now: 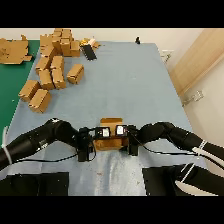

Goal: Fold the box.

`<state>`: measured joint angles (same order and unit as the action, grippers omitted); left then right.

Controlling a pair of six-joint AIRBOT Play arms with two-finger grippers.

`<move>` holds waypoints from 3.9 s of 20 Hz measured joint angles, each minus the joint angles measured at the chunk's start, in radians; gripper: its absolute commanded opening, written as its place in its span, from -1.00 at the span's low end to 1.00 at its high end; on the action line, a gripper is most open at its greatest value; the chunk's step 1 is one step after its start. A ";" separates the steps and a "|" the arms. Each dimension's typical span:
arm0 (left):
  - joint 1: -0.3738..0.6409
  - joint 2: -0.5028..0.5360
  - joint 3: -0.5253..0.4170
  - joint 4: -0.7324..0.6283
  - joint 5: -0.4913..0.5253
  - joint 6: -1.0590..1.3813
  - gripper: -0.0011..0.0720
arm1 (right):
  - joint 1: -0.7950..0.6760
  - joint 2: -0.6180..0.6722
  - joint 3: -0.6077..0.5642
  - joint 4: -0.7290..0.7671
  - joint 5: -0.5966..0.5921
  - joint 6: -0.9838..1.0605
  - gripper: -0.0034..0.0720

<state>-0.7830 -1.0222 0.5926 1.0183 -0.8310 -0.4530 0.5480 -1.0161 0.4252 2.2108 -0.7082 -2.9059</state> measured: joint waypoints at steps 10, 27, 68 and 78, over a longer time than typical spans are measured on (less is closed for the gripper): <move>0.146 0.098 -0.174 -0.247 0.148 0.334 -0.29 | 0.000 0.000 0.000 0.000 0.000 0.000 0.65; 0.124 0.099 -0.179 -0.306 0.179 0.358 -0.27 | 0.000 0.000 0.000 0.000 0.000 0.000 0.65; 0.029 0.053 -0.132 -0.374 0.282 0.325 -0.86 | -0.001 0.000 0.000 -0.001 -0.002 0.000 0.65; 0.031 0.058 -0.131 -0.243 0.323 0.323 -0.86 | 0.000 0.000 0.000 -0.001 -0.008 0.000 0.65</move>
<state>-0.7525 -0.9646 0.4614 0.7750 -0.5079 -0.1303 0.5476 -1.0161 0.4252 2.2101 -0.7158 -2.9055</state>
